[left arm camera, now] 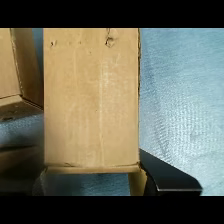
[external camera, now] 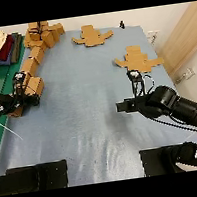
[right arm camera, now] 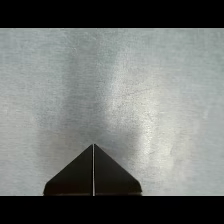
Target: Fold the box.
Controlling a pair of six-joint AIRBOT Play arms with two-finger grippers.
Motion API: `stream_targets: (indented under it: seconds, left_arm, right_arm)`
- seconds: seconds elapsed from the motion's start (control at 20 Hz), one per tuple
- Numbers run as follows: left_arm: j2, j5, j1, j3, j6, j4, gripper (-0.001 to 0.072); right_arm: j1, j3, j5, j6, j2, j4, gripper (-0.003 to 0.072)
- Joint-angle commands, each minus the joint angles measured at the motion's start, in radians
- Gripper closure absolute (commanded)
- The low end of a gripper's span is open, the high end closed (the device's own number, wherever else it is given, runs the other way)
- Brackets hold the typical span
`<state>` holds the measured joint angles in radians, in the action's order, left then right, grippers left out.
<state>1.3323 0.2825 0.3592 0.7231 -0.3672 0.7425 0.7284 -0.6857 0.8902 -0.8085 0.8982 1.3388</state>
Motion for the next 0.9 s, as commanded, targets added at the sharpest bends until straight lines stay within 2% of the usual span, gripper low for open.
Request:
stream_targets:
  seconds: [0.0,0.2,0.4,0.65,0.85]
  left_arm:
    - [0.0,0.0,0.002,0.001,-0.001,-0.002,0.0353]
    - [-0.011,0.082,-0.005,0.002,-0.06,-0.005,0.0353]
    - [-0.043,0.165,-0.009,0.05,-0.065,-0.006,0.0353]
    - [-0.03,0.277,-0.009,0.068,-0.12,-0.009,0.0353]
    - [0.026,0.276,-0.008,0.066,-0.236,0.0,0.0353]
  right_arm:
    - [0.0,-0.001,-0.014,0.0,0.0,0.001,0.0681]
    - [0.001,-0.001,-0.014,0.0,0.0,0.006,0.0681]
    - [0.001,-0.001,-0.014,0.0,0.0,0.01,0.0681]
    - [0.001,-0.001,-0.014,0.0,0.0,0.008,0.0681]
    - [0.001,0.0,-0.014,0.0,0.0,0.008,0.0681]
